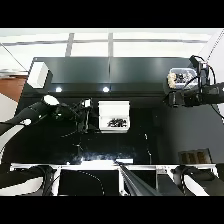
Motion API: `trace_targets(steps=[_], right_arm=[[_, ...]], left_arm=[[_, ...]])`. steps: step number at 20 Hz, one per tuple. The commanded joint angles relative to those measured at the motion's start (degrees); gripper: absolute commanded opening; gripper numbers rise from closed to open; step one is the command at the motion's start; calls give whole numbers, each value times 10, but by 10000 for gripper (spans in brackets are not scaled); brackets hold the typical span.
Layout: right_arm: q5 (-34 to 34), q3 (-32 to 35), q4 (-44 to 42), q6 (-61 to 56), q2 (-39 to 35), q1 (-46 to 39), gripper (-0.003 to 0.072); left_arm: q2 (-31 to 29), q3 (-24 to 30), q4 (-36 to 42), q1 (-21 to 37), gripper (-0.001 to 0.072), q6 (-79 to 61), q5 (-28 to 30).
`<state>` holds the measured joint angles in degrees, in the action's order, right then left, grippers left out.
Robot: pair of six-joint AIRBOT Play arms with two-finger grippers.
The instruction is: Fold the box and place the chain.
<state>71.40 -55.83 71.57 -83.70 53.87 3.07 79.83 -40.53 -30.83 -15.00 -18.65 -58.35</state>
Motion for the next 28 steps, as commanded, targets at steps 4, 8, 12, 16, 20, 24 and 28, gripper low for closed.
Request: trace_targets(steps=[4,8,12,16,20,24,28], right_arm=[[-1,0,5,0,0,0,546],[-1,0,5,0,0,0,545],[-1,0,5,0,0,0,545],[-1,0,7,0,0,0,545],[-1,0,13,0,0,0,545],[-1,0,15,0,0,0,546],[-1,0,15,0,0,0,546]], left_arm=[[7,-10,0,-21,704,4,14],[7,-10,2,-23,703,13,25],[22,-28,-16,-28,703,49,24],[30,-38,-21,-35,703,51,12],[30,-38,-37,-46,703,51,14],[30,-38,-23,-46,704,54,22],[30,-38,-2,-46,706,53,25]])
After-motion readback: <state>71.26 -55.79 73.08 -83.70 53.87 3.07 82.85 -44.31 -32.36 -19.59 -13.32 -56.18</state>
